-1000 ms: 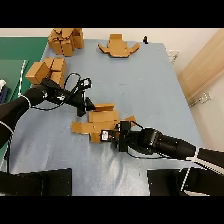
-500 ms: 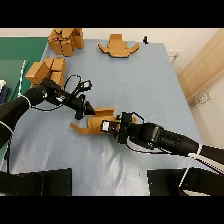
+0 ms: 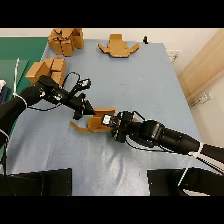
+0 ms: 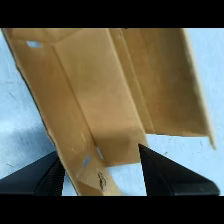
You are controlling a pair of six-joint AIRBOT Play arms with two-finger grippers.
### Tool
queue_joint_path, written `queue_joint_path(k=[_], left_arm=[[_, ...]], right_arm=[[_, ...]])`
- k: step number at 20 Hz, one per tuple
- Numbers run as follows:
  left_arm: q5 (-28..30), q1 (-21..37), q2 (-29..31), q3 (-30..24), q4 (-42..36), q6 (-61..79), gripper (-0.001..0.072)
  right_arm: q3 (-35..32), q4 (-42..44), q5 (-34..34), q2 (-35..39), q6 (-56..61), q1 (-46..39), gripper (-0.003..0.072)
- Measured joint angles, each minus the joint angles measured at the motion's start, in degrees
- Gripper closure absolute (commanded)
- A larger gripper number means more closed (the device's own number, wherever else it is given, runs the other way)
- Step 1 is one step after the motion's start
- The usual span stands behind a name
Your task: Fold the box.
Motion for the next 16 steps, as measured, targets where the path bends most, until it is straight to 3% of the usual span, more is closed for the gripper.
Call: queue_joint_path(k=[9,16], left_arm=[[8.0,-0.4,0.3,0.0,-0.5,-0.9,0.0695],[3.6,-2.0,0.3,0.0,0.2,-0.9,0.0696]], right_arm=[[0.7,4.8,-2.8,0.0,-2.7,0.7,0.0012],[0.7,0.9,-3.2,-0.3,-3.8,0.6,0.0012]])
